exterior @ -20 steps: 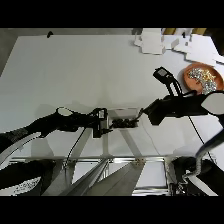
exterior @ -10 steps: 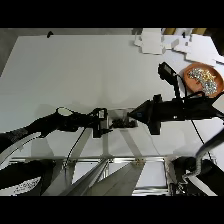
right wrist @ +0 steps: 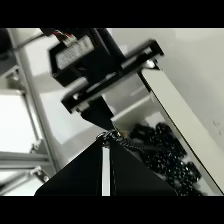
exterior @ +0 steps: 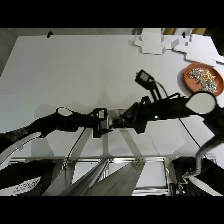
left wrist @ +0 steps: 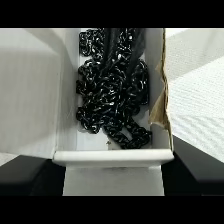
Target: Fold the box and place the chain.
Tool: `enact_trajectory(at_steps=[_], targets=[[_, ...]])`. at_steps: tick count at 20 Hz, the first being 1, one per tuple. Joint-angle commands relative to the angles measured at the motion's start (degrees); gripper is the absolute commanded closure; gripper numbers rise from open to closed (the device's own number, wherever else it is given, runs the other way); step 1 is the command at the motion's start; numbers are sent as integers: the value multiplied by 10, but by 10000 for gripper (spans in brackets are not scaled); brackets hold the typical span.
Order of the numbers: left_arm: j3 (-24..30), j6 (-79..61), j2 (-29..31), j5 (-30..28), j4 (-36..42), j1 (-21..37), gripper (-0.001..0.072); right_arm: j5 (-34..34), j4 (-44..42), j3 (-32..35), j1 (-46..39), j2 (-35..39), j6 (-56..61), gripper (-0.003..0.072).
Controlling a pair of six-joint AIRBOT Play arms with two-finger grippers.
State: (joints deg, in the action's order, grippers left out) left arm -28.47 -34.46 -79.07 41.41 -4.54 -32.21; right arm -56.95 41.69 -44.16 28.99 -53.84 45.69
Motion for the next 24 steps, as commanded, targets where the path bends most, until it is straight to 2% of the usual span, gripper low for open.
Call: enact_trajectory(at_steps=[1, 3, 4, 6, 9, 12, 14, 18, 24], targets=[[0, 0, 0, 0, 0, 0, 498, 10, 38, -1, 19, -50, 10, 647], [0, 0, 0, 0, 0, 0, 498, 11, 43, -5, 20, -68, 8, 516], [0, 0, 0, 0, 0, 0, 498, -1, 48, -16, 16, -72, 8, 484], [0, 0, 0, 0, 0, 0, 498, -48, 60, -64, -1, -84, 8, 484], [0, 0, 0, 0, 0, 0, 498, -87, 90, -151, -40, -113, 5, 495], [0, 0, 0, 0, 0, 0, 498, -55, 104, -177, -74, -150, -13, 668], [0, 0, 0, 0, 0, 0, 498, -35, 118, -177, -78, -191, -15, 668], [0, 0, 0, 0, 0, 0, 498, -51, 132, -177, -50, -250, -40, 669], [0, 0, 0, 0, 0, 0, 498, -51, 124, -166, -8, -224, -112, 667]])
